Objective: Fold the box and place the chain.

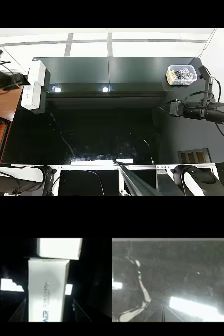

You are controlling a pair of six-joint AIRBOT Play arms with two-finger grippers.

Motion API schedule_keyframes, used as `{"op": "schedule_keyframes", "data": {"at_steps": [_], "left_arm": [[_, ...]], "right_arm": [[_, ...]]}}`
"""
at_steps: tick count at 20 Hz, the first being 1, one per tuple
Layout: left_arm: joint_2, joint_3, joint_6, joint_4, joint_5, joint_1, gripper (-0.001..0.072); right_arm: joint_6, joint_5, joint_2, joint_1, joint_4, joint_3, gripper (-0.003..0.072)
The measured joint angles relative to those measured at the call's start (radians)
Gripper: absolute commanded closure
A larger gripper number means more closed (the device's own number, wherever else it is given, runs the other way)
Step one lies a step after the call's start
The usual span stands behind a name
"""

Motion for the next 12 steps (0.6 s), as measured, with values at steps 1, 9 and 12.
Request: {"op": "schedule_keyframes", "data": {"at_steps": [1,9,12], "left_arm": [[0.014,0.024,-0.042,0.002,-0.031,-0.004,0.0365],[0.423,-0.264,-0.102,-0.103,0.042,-0.257,0.0685],[0.667,-0.59,-0.09,-0.068,0.247,-0.39,0.0683]], "right_arm": [[0.0,-0.027,-0.002,0.018,0.0,-0.002,0.0673],[-0.035,-0.374,-0.122,0.277,-0.114,-0.008,0.0673],[-0.039,-0.446,-0.217,0.339,-0.267,-0.01,0.0673]]}}
